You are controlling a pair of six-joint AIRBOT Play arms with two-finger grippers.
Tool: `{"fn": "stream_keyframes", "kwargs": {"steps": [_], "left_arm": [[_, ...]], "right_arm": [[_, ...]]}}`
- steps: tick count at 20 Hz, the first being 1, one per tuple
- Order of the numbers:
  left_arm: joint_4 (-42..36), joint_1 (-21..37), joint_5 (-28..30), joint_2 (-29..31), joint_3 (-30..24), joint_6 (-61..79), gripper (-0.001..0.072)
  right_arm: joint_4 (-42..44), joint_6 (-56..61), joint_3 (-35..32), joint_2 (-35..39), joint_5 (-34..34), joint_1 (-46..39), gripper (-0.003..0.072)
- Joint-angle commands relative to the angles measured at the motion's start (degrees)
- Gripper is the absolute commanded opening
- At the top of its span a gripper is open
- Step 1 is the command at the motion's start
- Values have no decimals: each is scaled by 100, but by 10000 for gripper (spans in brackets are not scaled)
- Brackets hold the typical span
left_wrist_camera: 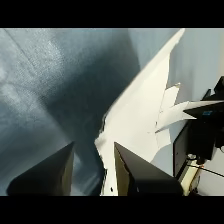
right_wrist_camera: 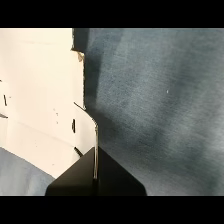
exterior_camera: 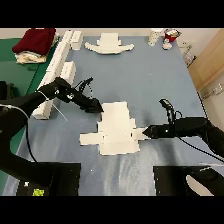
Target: Fold the box.
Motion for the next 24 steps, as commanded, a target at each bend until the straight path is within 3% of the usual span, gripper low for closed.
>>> {"fn": "stream_keyframes", "kwargs": {"steps": [1,4,9,15,22,23,24], "left_arm": [[-306,2,-186,-511,363,221,366],[-857,0,-678,-599,457,953,365],[-702,-13,-1178,-599,457,1141,365],[-702,-389,-1187,-599,459,1399,346],[-649,-391,-1248,-599,461,1399,345],[-573,-393,-1250,-599,461,1394,316],[-468,-402,-1257,-599,461,1399,114]], "right_arm": [[-2,2,-4,4,-2,4,2],[-13,2,-4,-2,0,4,2],[-13,2,-4,-7,2,4,2],[-55,2,-4,-7,2,4,2],[-109,0,-4,-7,0,4,3],[-109,2,-4,-7,0,4,2],[-111,2,-4,-7,0,4,2]]}}
